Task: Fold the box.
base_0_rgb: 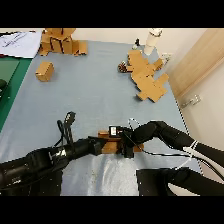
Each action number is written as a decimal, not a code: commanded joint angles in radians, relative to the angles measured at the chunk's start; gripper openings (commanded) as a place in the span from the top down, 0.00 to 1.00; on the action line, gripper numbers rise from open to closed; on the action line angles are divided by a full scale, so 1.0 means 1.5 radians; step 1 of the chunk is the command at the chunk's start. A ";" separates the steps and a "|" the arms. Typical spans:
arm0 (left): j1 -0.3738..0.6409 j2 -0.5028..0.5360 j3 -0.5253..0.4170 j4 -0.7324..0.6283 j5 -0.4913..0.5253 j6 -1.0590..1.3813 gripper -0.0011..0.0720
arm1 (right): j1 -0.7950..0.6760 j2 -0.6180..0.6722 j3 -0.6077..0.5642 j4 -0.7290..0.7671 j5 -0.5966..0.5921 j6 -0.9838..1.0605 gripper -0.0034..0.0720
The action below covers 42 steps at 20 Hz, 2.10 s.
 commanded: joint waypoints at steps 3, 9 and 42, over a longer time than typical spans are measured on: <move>0.066 -0.123 0.048 -0.010 -0.056 -0.006 0.97 | 0.000 0.000 0.000 0.000 0.000 0.000 0.50; 0.081 -0.190 0.138 0.029 0.150 0.024 0.97 | 0.000 0.000 0.000 0.000 0.000 0.000 0.51; 0.207 0.171 0.056 -0.278 0.618 0.881 0.97 | 0.000 0.000 0.000 0.000 0.000 0.000 0.51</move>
